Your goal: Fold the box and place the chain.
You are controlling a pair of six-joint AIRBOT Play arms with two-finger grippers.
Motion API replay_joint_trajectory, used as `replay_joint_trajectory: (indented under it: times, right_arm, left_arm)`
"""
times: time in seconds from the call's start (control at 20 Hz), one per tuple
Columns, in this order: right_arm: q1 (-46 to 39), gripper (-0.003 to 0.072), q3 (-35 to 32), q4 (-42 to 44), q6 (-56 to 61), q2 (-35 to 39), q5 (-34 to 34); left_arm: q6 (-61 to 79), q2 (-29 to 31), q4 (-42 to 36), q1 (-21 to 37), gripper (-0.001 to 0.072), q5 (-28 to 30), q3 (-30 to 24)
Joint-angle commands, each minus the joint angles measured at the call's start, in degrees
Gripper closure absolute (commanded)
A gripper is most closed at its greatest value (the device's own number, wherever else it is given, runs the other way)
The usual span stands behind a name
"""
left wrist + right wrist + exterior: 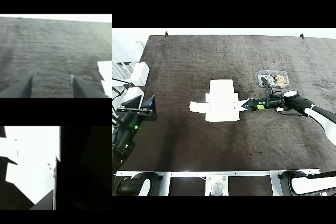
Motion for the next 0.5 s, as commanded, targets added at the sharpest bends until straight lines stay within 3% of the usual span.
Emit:
replay_joint_trajectory:
  times: [0.0, 0.15, 0.45]
  right_arm:
    - [0.1, 0.0685, 0.0, -1.1, -1.8, 0.5, -2.2]
    - [0.2, 0.0685, -0.1, 1.9, -1.9, 0.7, -2.3]
    - [0.7, 0.0685, -0.2, 5.2, -3.1, 0.7, -3.3]
  left_arm:
    - [2.8, -1.0, 0.9, 0.0, 0.0185, -8.0, 1.7]
    - [2.8, -9.2, 1.1, 0.0, 0.0185, -8.9, 5.4]
    - [2.9, -35.2, 2.1, 0.0, 0.0185, -20.3, 18.8]
